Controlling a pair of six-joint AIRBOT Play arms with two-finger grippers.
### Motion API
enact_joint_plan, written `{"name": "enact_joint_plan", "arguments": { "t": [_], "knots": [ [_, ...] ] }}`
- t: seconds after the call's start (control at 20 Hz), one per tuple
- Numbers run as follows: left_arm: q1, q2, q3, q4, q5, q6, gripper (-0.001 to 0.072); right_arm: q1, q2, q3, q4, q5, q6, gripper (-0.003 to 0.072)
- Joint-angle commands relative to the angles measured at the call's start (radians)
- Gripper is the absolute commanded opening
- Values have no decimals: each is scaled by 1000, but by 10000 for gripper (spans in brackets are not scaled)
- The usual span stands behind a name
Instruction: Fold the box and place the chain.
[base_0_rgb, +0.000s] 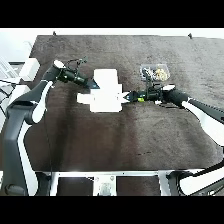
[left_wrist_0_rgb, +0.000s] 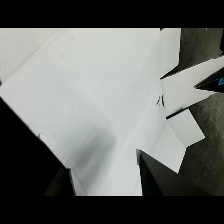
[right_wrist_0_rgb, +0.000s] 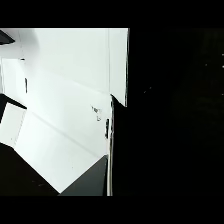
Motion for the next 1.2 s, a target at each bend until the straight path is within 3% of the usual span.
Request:
{"name": "enact_joint_plan", "arguments": {
  "t": [0.0, 0.1, 0.15, 0.3, 0.4, 0.6, 0.65, 0.8, 0.85, 0.9, 0.95, 1.0, 1.15],
  "knots": [
    [3, -7, 8, -39, -7, 19, 467, 0, 1, 1, 0, 0, 0, 9],
    [11, -6, 8, -45, -8, 20, 462, 0, 1, 1, 0, 1, 0, 9],
    [11, -7, 8, -40, -11, 20, 409, 0, 1, 1, 0, 1, 0, 9],
    [11, -7, 8, -37, -12, 27, 406, 0, 1, 1, 0, 1, 0, 9],
    [11, -7, 8, -37, -16, 36, 279, 0, 1, 1, -8, 1, 0, 9],
    [11, -11, 8, -38, -53, 70, 276, 0, 1, 1, -7, 0, 0, 9],
    [11, -11, 8, -38, -52, 76, 183, 0, 1, 1, -7, 0, 0, 9],
    [11, -11, 8, -42, -59, 112, 168, 0, 1, 1, -7, 0, 0, 9],
    [11, -11, 8, -47, -57, 119, 24, 0, 1, 1, -7, 1, 0, 9],
    [11, -11, 8, -61, -58, 154, 23, 0, 1, 1, -7, 2, 0, 10],
    [11, -11, 8, -78, -62, 191, 22, -3, 1, 1, -7, 5, 0, 73],
    [11, -11, 8, -97, -67, 241, 22, -10, 5, 0, -6, 6, 0, 185],
    [11, -11, 7, -121, -80, 386, 21, -62, 51, 0, -3, 19, -15, 194]
  ]
}}
